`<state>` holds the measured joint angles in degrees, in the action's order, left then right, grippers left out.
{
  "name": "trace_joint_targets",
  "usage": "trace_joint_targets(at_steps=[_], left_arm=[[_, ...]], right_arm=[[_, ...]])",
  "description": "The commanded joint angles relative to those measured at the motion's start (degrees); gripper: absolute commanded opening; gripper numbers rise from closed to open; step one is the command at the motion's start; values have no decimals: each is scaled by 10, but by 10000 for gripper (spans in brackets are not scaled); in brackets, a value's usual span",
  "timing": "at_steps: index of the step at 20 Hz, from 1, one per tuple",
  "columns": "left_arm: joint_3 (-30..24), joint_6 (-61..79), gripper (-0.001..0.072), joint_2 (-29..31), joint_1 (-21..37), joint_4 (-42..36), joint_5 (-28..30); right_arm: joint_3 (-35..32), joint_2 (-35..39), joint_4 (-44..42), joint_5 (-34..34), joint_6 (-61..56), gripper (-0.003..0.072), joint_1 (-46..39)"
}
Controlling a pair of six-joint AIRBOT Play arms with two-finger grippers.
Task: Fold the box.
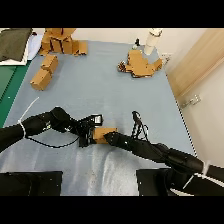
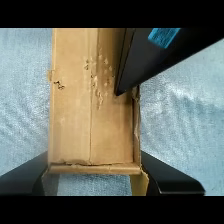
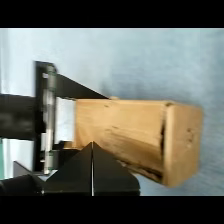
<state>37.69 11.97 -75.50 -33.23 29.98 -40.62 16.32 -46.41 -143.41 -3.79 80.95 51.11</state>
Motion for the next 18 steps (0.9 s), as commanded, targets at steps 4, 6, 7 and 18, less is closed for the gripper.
trace_joint_targets(at_steps=[4,6,7,18], left_arm=[[0,0,455,0,0,0,0],[0,0,455,0,0,0,0],[0,0,455,0,0,0,0],[0,0,454,0,0,-36,12]], right_arm=[[3,116,91,-68,0,0,-31],[3,117,135,-111,-2,0,-69],[4,117,157,-133,-12,0,-94],[198,25,602,-725,-273,3,-354]])
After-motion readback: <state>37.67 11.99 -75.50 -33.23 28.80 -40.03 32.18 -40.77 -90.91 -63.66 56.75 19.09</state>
